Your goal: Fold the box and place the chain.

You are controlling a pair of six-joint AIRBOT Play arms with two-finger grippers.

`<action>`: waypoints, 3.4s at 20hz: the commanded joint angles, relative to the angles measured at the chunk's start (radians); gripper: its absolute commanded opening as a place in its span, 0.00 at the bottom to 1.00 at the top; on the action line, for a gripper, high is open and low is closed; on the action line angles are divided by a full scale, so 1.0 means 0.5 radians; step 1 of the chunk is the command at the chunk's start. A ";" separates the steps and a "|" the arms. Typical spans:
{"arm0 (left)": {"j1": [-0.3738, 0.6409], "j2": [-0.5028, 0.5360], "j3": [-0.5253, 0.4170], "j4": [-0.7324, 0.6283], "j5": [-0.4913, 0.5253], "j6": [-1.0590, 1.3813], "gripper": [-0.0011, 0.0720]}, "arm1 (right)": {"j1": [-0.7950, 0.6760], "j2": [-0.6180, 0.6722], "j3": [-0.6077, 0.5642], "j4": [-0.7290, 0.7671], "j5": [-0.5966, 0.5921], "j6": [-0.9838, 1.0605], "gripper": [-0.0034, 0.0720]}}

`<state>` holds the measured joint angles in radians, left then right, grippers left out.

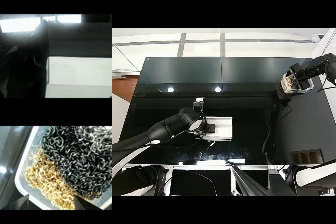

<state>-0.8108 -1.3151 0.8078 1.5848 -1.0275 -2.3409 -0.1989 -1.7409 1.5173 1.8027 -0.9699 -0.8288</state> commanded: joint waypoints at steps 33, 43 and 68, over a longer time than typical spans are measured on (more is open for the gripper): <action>0.011 -0.001 -0.001 0.008 0.004 0.000 0.06 | -0.012 0.488 0.307 0.052 -0.291 -1.083 0.07; 0.011 -0.001 -0.001 0.006 0.002 0.000 0.06 | -0.025 1.151 0.410 0.056 -0.259 -1.508 0.07; 0.011 -0.001 -0.001 0.007 0.004 0.000 0.06 | 1.030 1.592 -0.210 0.497 -1.026 -1.897 0.07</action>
<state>-0.8066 -1.3148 0.8078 1.5883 -1.0256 -2.3409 0.2340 -0.9493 1.5383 1.9789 -1.4818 -1.7512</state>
